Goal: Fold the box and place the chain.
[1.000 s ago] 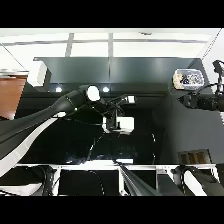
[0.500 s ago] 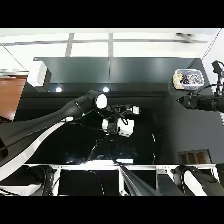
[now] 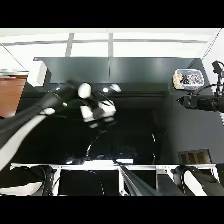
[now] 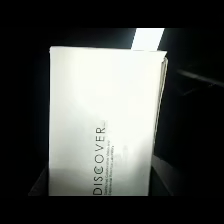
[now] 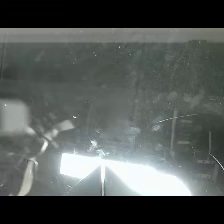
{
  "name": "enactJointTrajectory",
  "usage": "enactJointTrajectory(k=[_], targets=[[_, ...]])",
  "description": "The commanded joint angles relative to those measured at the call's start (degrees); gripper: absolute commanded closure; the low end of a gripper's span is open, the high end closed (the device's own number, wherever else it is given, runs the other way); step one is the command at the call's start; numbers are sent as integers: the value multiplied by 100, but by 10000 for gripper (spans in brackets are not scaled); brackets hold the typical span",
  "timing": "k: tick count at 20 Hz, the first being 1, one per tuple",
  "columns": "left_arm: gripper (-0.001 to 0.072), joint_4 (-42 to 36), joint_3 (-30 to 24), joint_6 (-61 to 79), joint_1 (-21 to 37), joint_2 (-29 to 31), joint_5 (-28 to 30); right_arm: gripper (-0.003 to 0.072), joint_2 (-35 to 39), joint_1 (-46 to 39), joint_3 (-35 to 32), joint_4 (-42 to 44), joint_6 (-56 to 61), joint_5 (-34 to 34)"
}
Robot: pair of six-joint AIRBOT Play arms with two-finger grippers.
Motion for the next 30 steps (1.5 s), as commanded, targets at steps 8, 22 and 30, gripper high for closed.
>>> enactJointTrajectory(k=[8, 22, 30], targets=[[418, 608, -101, -2614, 4717, 490, -675, 672, -7, -2, -4, 2, 15, -7], [418, -918, 487, -590, 5515, -750, 1300, 672, -7, 83, -4, 258, 463, -240], [-1, -782, 1051, -619, 5510, -1071, 1185, 672, -7, 81, -4, 295, 575, -70]])
